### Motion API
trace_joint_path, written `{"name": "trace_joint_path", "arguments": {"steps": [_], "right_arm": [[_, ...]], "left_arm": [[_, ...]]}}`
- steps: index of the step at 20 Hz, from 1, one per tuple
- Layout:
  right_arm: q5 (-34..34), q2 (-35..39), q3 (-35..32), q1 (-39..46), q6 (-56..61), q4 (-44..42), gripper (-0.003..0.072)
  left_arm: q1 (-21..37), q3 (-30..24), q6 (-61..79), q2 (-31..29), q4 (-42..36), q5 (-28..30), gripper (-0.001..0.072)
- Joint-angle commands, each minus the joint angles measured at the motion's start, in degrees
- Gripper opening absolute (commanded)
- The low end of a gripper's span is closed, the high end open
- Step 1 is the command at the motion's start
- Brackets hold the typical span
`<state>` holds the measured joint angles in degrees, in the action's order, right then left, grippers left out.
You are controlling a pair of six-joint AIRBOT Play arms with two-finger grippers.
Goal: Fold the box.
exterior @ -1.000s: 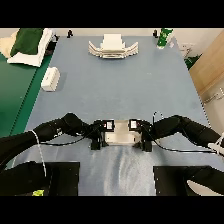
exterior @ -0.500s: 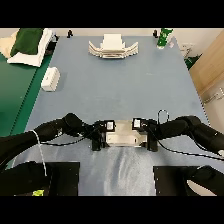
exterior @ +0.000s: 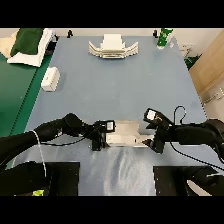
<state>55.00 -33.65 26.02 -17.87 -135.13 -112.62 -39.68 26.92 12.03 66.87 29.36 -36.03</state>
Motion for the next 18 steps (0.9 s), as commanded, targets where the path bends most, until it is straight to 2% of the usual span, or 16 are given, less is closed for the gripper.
{"name": "trace_joint_path", "arguments": {"steps": [1, 3, 4, 7, 8, 10, 14, 18], "right_arm": [[1.0, 4.0, 0.1, 0.0, 12.6, -5.6, 0.0720], [1.0, 3.6, 0.1, 0.0, 15.8, -10.1, 0.0694], [1.0, 3.0, 0.1, 0.0, 15.8, -12.0, 0.0598], [0.5, 0.3, 0.1, 0.0, 20.8, -14.8, 0.0583], [0.0, -0.8, 0.1, 0.0, 25.4, -15.6, 0.0528], [-2.1, -3.6, 0.1, -0.5, 34.0, -17.1, 0.0042], [-14.4, -10.6, 2.5, -4.6, 35.3, -23.7, 0.0016], [-19.1, -20.3, 8.3, -5.7, 38.9, -23.1, 0.0016]], "left_arm": [[0.2, 0.2, 0.0, -0.9, 0.0, 0.1, 0.0470], [0.2, 0.2, 0.0, -1.3, 0.2, 1.2, 0.0469], [0.2, 0.2, 0.0, -1.3, 0.2, 1.8, 0.0470], [0.2, 0.2, -0.1, -1.2, 0.2, 2.7, 0.0469], [0.2, 0.2, -0.1, -1.2, 0.2, 2.6, 0.0470], [0.2, 0.2, -0.1, -1.2, 0.1, 2.7, 0.0469], [0.1, 0.2, -0.1, -1.2, 0.2, 2.6, 0.0469], [0.1, 0.1, -0.1, -1.2, 0.2, 2.6, 0.0470]]}}
